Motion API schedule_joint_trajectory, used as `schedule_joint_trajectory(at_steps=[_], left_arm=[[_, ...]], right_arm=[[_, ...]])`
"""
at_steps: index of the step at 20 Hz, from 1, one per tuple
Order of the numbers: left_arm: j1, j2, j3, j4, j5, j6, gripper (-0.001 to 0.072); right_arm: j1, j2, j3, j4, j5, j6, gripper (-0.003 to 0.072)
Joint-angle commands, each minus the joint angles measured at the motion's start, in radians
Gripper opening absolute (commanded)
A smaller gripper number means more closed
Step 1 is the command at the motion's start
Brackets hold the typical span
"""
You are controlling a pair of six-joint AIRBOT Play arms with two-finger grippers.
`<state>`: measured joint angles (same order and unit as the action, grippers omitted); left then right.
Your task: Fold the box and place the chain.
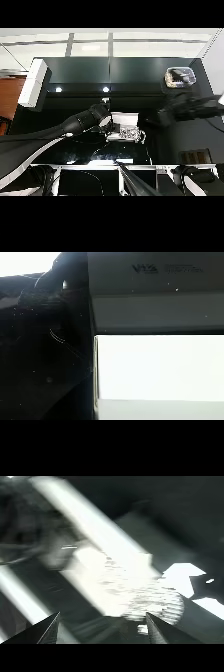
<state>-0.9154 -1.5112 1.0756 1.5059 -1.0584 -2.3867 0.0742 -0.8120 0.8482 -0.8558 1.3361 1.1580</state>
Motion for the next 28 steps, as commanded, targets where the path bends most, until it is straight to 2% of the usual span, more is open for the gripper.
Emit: schedule_joint_trajectory(at_steps=[1,3,4,5,11,16,20,23,28], left_arm=[[0.0,0.0,0.001,-0.004,-0.003,0.0,0.0027],[0.001,0.0,0.001,-0.003,-0.001,0.0,0.0026],[0.001,0.0,0.001,-0.003,0.0,0.0,0.0026],[0.001,0.0,0.001,-0.003,0.003,0.0,0.0026],[0.001,0.0,0.001,-0.003,0.002,0.0,0.0026],[0.001,0.0,0.001,-0.003,0.003,0.0,0.0026],[0.001,0.0,0.001,-0.003,0.003,0.0,0.0027],[0.001,0.0,0.001,-0.003,0.003,0.0,0.0026],[0.001,0.0,0.001,-0.003,0.003,0.0,0.0026]], right_arm=[[-0.229,0.117,-0.103,-0.061,-0.12,-0.131,0.0582],[-0.245,0.113,-0.22,-0.055,-0.287,-0.187,0.0603],[-0.231,0.111,-0.277,-0.032,-0.354,-0.231,0.0699],[-0.206,0.111,-0.32,-0.012,-0.386,-0.294,0.0696],[0.096,0.104,-0.489,-0.009,-0.418,-0.727,0.0694],[0.259,0.044,-0.516,-0.009,-0.554,-0.845,0.0694],[0.328,-0.035,-0.516,-0.009,-0.561,-0.978,0.0693],[0.346,-0.063,-0.516,-0.01,-0.573,-1.035,0.0694],[0.346,-0.092,-0.516,-0.006,-0.678,-1.058,0.0693]])
